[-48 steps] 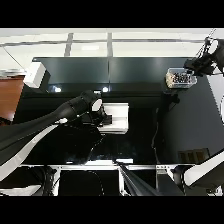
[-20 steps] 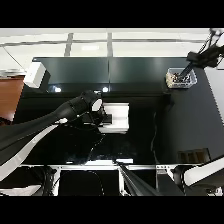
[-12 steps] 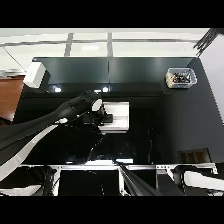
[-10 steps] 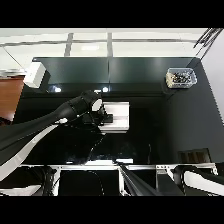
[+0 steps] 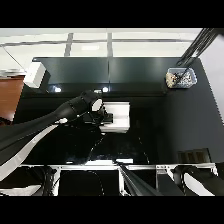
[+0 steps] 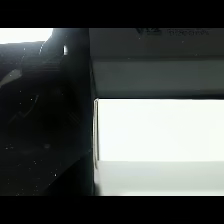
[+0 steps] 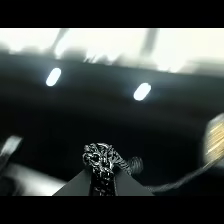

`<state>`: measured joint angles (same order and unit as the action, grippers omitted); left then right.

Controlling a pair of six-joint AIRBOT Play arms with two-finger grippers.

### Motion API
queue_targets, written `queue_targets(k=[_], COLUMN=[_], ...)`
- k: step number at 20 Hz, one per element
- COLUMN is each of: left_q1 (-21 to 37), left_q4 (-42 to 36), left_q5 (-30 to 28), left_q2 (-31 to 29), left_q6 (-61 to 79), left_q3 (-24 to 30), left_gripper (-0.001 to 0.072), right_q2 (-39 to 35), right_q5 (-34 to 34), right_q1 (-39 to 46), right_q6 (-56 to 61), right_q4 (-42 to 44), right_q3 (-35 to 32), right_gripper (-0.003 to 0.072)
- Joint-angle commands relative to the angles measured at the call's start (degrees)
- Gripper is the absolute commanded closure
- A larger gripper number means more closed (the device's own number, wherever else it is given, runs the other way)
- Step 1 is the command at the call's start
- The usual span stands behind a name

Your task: Fold the box and place the chain.

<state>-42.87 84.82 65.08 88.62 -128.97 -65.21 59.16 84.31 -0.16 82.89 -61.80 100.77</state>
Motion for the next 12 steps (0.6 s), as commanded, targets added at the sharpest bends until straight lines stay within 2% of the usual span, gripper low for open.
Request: queue_targets(k=[1,4,7,9,12], left_q1=[0.0,0.1,0.1,0.1,0.1], left_q4=[0.0,0.0,0.0,0.0,0.0], left_q5=[-0.2,-0.2,-0.1,-0.2,-0.2], left_q2=[0.0,0.0,0.0,0.0,0.0], left_q6=[0.0,0.0,0.0,0.0,0.0], left_q3=[0.0,0.0,0.0,0.0,0.0], left_gripper=[0.0681,0.0681,0.0681,0.0681,0.0681], right_q2=[-5.0,-5.1,-4.5,-2.9,0.7], right_q5=[3.0,-0.7,-10.8,-17.2,-22.8], right_q1=[-7.5,-13.3,-18.0,-20.1,-22.9], right_q6=[-0.5,-1.0,-1.1,-1.1,-1.1], right_q4=[4.7,10.8,14.3,16.5,18.4], right_q3=[-12.9,-23.9,-33.9,-38.4,-41.4], right_gripper=[0.0673,0.0673,0.0673,0.0674,0.0673])
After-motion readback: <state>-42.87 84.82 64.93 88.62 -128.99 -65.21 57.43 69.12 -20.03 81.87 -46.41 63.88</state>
